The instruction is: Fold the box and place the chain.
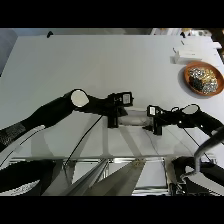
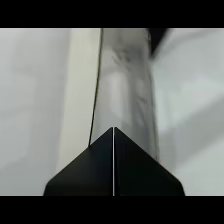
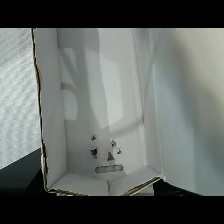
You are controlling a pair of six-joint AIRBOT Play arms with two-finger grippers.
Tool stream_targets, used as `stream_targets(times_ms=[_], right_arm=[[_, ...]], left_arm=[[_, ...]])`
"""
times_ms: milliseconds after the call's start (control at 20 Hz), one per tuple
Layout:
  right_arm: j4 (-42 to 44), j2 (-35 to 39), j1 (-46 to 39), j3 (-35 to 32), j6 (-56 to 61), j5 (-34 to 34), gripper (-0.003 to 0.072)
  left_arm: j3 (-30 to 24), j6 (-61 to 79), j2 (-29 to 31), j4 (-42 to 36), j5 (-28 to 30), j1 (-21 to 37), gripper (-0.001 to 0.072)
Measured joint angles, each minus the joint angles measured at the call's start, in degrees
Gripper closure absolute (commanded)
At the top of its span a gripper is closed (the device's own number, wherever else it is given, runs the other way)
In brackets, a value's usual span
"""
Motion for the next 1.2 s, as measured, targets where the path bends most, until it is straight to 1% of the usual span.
stream_targets(times_ms=[150,250,300,450,550,700,850,950,1000,1100,1200], right_arm=[[0.0,0.0,0.0,0.0,0.0,0.0,0.0392],[0.0,0.0,0.0,0.0,0.0,0.0,0.0392],[0.0,0.0,0.0,0.0,0.0,0.0,0.0392],[0.0,0.0,0.0,0.0,0.0,0.0,0.0392],[0.0,0.0,0.0,0.0,0.0,0.0,0.0392],[0.0,0.0,0.0,0.0,0.0,0.0,0.0392],[0.0,0.0,0.0,0.0,0.0,0.0,0.0392],[0.0,0.0,0.0,0.0,0.0,0.0,0.0392],[0.0,0.0,0.0,0.0,0.0,0.0,0.0392],[0.0,0.0,0.0,0.0,0.0,0.0,0.0392],[0.0,0.0,0.0,0.0,0.0,0.0,0.0392]], left_arm=[[0.0,-0.2,-1.8,-7.9,12.5,-1.9,0.0706],[0.0,-0.4,-3.7,-12.1,17.7,-2.4,0.0706],[0.0,-0.6,-4.7,-13.5,19.2,-2.6,0.0706],[0.0,-1.9,-8.3,-15.9,20.6,-2.8,0.0706],[0.0,-2.3,-9.5,-16.6,20.7,-2.9,0.0706],[0.0,-2.7,-8.1,-15.6,20.0,-2.9,0.0706],[0.0,-4.3,-3.9,-9.7,19.0,-3.0,0.0706],[0.0,-8.8,-1.2,-2.3,16.2,-2.9,0.0706],[0.0,-12.0,-0.2,2.4,14.1,-2.9,0.0706],[0.0,-19.8,0.8,14.0,8.0,-2.9,0.0705],[0.0,-24.7,1.0,22.8,1.5,-2.9,0.0705]])
